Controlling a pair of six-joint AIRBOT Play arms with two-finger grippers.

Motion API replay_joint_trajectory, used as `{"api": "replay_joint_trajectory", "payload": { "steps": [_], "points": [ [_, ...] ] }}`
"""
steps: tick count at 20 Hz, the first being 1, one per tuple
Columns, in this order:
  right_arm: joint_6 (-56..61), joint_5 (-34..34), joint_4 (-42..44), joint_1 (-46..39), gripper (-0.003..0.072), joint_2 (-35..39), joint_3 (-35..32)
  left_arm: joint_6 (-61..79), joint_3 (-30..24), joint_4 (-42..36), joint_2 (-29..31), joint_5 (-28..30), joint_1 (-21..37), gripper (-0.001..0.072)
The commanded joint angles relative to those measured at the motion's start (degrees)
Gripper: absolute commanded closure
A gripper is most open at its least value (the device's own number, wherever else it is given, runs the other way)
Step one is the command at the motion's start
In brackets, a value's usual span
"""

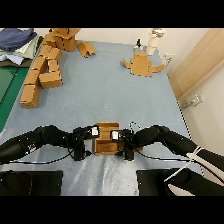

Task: Fold the box.

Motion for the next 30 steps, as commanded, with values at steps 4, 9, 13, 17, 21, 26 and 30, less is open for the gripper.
{"api": "replay_joint_trajectory", "payload": {
  "steps": [4,9,13,17,21,26,30],
  "points": [
    [0.0,0.0,0.0,0.0,0.0130,0.0,0.0,16.7,-2.2,-12.9,-0.8,2.6,0.1,0.0016],
    [0.0,0.0,0.0,0.0,0.0130,0.0,0.0,25.8,-2.2,-21.1,-3.7,2.4,0.1,0.0016],
    [0.0,0.0,0.0,0.0,0.0130,0.0,0.0,26.3,-2.2,-21.3,-4.1,2.4,0.1,0.0016],
    [0.0,0.0,0.0,0.0,0.0130,0.0,0.0,26.3,-2.2,-21.3,-4.1,2.4,0.0,0.0016],
    [0.0,0.0,0.0,0.0,0.0130,0.0,0.0,27.4,-2.1,-21.3,-4.7,5.3,-2.6,0.0016],
    [0.0,0.0,0.0,0.0,0.0130,0.0,0.0,27.6,-0.9,-21.3,-7.0,6.2,-3.5,0.0016],
    [0.0,0.0,0.0,0.0,0.0130,0.0,0.0,27.5,-1.0,-21.3,-7.0,6.2,-3.5,0.0125]
  ]
}}
